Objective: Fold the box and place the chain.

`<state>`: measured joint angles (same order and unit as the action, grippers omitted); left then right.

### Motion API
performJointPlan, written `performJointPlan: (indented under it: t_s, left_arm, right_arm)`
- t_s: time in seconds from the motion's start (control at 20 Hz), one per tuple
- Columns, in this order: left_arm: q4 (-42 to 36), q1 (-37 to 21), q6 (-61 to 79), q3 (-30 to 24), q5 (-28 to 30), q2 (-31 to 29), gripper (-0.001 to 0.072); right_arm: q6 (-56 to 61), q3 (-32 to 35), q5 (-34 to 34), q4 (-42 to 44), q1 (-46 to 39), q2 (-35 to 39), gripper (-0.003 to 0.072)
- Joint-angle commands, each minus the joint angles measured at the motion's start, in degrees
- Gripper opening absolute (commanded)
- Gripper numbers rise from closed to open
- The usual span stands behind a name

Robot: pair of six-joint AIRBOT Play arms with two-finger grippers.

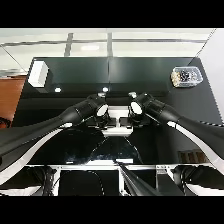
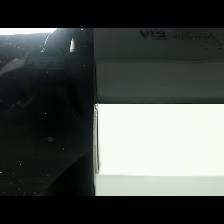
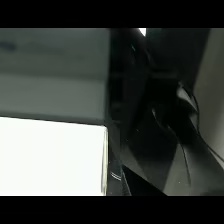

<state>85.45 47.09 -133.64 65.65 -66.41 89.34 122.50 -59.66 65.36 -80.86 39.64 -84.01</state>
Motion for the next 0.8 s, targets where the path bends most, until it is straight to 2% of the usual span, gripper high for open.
performJointPlan:
  t_s: [0.0,0.15,0.35,0.4,0.5,0.55,0.6,0.75]
  left_arm:
    - [-0.02,-0.04,-0.11,0.0,-0.07,-0.02,0.0029]
    - [-0.02,-0.04,-0.11,0.0,-0.15,-0.02,0.0029]
    - [-0.02,-0.07,-0.11,0.0,-0.04,-0.02,0.0029]
    - [0.0,-0.07,-0.11,0.0,-0.04,-0.02,0.0029]
    - [0.0,-0.07,-0.11,0.0,-0.04,-0.02,0.0029]
    - [0.0,-0.07,-0.11,0.0,-0.04,-0.02,0.0029]
    - [0.0,-0.07,-0.11,0.0,-0.02,-0.02,0.0029]
    - [0.02,-0.07,-0.11,0.0,0.22,0.0,0.0029]
  right_arm:
    - [-5.31,-0.37,2.67,0.2,-0.13,2.49,0.0274]
    - [-10.23,-0.39,6.32,0.0,-0.24,9.22,0.0273]
    - [-18.62,-0.37,13.29,-3.32,-3.8,23.43,0.0272]
    - [-20.9,-0.33,15.13,-7.89,-4.85,26.12,0.0272]
    - [-21.64,0.07,16.2,-22.97,-6.67,28.57,0.0272]
    - [-21.62,0.37,14.93,-29.68,-8.13,28.59,0.0272]
    - [-21.59,1.29,10.21,-34.4,-10.71,28.57,0.0272]
    - [-18.29,6.45,-14.64,-34.45,-22.23,28.02,0.0275]
